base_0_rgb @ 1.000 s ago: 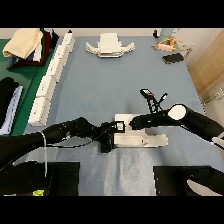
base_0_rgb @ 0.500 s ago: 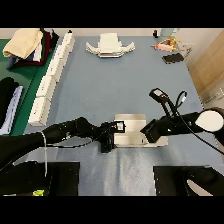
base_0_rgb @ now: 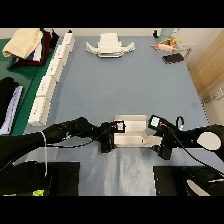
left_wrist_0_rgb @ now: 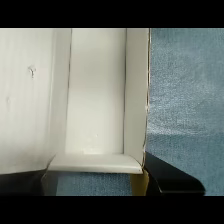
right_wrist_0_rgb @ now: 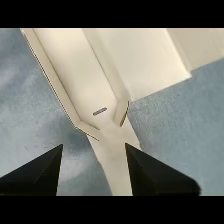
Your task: Fold the box.
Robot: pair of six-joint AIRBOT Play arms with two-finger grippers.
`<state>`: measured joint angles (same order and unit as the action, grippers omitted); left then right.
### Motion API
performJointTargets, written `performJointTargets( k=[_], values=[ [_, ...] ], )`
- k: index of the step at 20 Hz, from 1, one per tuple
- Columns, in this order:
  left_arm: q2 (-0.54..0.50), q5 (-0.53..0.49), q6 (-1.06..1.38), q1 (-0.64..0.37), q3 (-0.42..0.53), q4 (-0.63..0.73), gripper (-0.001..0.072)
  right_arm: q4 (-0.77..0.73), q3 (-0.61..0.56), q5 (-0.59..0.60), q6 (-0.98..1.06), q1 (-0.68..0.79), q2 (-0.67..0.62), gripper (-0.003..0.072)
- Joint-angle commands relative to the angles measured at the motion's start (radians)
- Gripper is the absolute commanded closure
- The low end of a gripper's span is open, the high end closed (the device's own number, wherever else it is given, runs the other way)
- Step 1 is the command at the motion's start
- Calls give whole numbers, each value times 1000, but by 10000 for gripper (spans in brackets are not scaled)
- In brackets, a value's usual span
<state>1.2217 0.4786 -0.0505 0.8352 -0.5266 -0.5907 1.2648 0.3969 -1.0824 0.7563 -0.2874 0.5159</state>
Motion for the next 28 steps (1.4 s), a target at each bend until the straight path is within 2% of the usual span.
performJointTargets(
  k=[1,4,7,8,11,12,14,15,17,19,21,22,25,26,28],
  values=[
    [0,0,0,0,0,0,285,11,-58,182,-290,-2,66,85],
    [0,0,0,0,0,0,285,2,-57,262,-328,-1,143,85],
    [0,0,0,0,0,0,285,-101,-58,283,-399,-2,171,87],
    [0,0,0,0,0,0,285,-138,-58,281,-418,-2,172,129],
    [0,0,0,0,0,0,285,-213,-58,264,-428,-2,173,420],
    [0,0,0,0,0,0,285,-222,-57,266,-428,-9,175,467],
    [0,0,0,0,0,0,285,-221,-58,281,-428,-33,183,497],
    [0,0,0,0,0,0,285,-222,-57,292,-428,-44,191,537],
    [0,0,0,0,0,0,285,-222,-58,315,-428,-65,214,538],
    [0,0,0,0,0,0,285,-222,-58,319,-428,-70,232,509],
    [0,0,0,0,0,0,285,-216,-57,319,-427,-69,230,116],
    [0,0,0,0,0,0,285,-200,-57,318,-412,-69,229,57],
    [0,0,0,0,0,0,285,-134,-56,309,-275,-69,217,59],
    [0,0,0,0,0,0,285,-114,-52,291,-219,-69,207,143],
    [0,0,0,0,0,0,285,-34,-37,225,-48,-69,181,564]
  ],
)
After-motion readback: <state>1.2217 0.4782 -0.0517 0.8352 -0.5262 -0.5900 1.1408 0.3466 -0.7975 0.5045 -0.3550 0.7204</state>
